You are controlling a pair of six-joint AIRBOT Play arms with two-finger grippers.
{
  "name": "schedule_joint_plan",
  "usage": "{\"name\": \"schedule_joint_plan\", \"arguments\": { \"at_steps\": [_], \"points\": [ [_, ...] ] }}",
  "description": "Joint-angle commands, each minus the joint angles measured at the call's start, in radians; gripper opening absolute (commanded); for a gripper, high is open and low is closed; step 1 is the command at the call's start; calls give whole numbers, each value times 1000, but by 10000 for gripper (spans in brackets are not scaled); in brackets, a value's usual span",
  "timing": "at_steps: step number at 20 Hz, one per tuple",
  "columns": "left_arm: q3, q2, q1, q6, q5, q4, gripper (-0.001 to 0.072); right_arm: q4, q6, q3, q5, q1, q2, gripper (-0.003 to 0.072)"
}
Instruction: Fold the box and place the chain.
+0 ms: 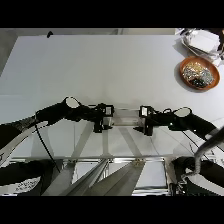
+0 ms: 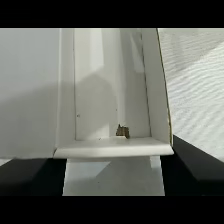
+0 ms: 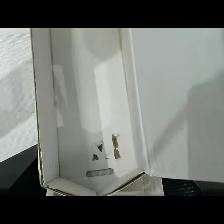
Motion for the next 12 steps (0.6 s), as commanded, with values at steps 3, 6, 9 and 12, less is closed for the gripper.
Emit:
{"name": "schedule_joint_plan", "arguments": {
  "at_steps": [3, 6, 9, 12],
  "points": [
    [0, -1, 0, -1, 7, -2, 313, -81, 74, 1, 7, 0, 50, 699],
    [0, -1, 0, -1, 7, -2, 313, -247, 244, 1, 12, 0, 82, 699],
    [0, -1, 0, -1, 7, -2, 313, -326, 330, 1, 32, 0, 127, 699],
    [0, -1, 0, -1, 7, -2, 313, -412, 397, 1, 53, 0, 175, 699]
  ]
}}
